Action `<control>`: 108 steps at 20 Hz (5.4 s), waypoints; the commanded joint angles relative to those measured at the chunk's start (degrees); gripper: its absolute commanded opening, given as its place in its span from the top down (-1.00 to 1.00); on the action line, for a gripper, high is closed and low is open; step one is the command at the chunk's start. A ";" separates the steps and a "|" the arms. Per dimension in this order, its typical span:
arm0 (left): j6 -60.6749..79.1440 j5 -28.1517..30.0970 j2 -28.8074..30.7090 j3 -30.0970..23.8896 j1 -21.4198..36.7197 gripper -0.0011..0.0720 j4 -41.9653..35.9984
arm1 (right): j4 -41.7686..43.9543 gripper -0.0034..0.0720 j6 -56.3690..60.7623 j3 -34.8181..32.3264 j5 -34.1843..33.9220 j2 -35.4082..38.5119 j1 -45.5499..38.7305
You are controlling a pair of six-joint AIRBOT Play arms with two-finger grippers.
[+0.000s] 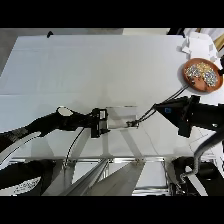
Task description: Fold the box and place the chain.
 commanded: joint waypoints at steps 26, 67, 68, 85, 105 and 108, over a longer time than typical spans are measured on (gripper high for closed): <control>0.00 0.00 -0.02 0.00 0.00 0.23 0.00 | -23.10 0.87 4.09 1.66 -14.32 -38.71 28.94; 0.00 -0.17 -0.02 0.00 0.00 0.23 0.00 | -42.73 0.29 17.38 0.55 -21.33 -49.05 -2.71; 0.00 -0.20 -0.02 0.00 0.00 0.23 0.00 | -42.73 0.31 17.38 0.55 -21.35 -49.35 -2.69; 0.00 -0.22 -0.02 0.00 0.00 0.23 0.00 | -41.03 0.87 15.89 0.55 -17.88 -24.59 0.33; 0.00 -0.39 -0.02 0.00 0.00 0.23 0.02 | -3.45 0.87 -1.18 0.55 -6.51 -2.01 7.08; 0.00 -0.39 -0.02 0.00 0.00 0.23 0.00 | -2.73 0.87 -1.18 0.55 -6.86 -4.52 10.25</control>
